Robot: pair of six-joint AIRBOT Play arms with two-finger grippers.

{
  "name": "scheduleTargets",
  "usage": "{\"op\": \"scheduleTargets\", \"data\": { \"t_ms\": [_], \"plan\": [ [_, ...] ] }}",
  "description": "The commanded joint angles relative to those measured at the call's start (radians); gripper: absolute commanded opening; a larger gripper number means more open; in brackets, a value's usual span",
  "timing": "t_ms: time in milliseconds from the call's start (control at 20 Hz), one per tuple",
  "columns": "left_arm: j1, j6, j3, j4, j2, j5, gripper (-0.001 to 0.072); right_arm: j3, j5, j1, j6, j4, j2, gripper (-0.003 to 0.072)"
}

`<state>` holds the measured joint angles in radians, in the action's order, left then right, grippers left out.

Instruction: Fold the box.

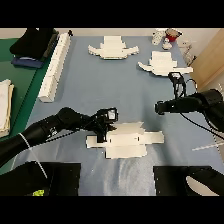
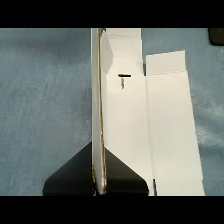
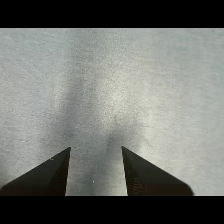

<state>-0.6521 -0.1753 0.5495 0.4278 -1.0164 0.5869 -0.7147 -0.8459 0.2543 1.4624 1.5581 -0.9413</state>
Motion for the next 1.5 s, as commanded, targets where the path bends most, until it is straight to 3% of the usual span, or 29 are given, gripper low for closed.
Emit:
{"op": "scheduleTargets", "data": {
  "t_ms": [0,750,800,900,1200,1450],
  "plan": [
    [0.018,-0.071,0.001,-0.069,-0.021,0.052,0.0011,-0.001,0.000,0.000,-0.012,0.001,-0.001,0.0490],
    [0.018,-0.068,0.001,-0.039,-0.115,0.122,0.0013,-0.001,-0.017,0.001,-0.034,0.053,0.000,0.0488],
    [0.018,-0.066,0.001,-0.039,-0.115,0.123,0.0013,-0.001,-0.028,0.002,-0.034,0.064,0.000,0.0471],
    [0.018,-0.052,0.002,-0.039,-0.114,0.123,0.0013,-0.001,-0.055,0.001,-0.034,0.078,0.000,0.0369],
    [0.018,0.013,0.071,-0.037,-0.111,0.179,0.0012,-0.001,-0.097,0.002,-0.034,0.082,0.000,0.0367],
    [0.018,0.073,0.074,0.016,-0.112,0.192,0.0013,-0.001,-0.097,0.001,-0.034,0.082,0.000,0.0367]
  ]
}}
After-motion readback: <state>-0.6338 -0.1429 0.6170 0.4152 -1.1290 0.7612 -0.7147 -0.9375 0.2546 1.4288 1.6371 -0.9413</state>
